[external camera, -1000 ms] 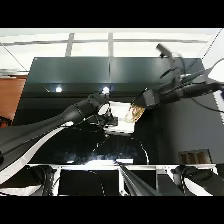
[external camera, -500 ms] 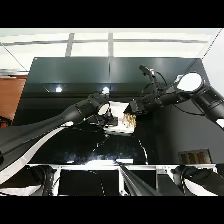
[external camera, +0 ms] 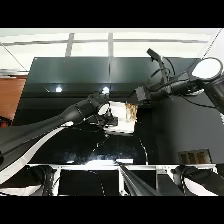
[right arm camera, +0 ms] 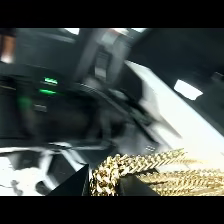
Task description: Fold the box and place the chain.
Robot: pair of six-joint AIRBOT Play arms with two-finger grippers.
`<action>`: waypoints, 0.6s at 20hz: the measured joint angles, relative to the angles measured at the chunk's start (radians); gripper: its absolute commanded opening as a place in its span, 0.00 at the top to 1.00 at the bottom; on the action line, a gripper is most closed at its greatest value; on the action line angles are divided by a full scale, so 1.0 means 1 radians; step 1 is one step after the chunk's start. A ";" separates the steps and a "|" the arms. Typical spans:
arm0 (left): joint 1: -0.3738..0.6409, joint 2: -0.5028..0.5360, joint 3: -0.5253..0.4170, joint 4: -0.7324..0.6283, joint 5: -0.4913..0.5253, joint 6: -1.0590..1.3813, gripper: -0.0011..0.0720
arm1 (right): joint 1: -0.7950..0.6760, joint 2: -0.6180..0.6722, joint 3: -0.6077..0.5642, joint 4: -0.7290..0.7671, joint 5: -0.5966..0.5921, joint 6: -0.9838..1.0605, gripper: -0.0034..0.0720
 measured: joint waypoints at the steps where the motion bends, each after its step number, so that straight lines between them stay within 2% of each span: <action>1: 0.000 0.000 0.000 0.000 0.000 0.000 0.95 | -0.001 0.000 0.005 0.024 -0.001 -0.006 0.93; 5: 0.000 0.000 0.000 0.000 0.000 0.000 0.95 | 0.026 -0.001 0.004 -0.012 -0.048 -0.013 0.93; 12: 0.000 0.000 0.000 0.000 -0.001 0.000 0.95 | 0.081 -0.006 -0.119 -0.192 -0.101 0.005 0.93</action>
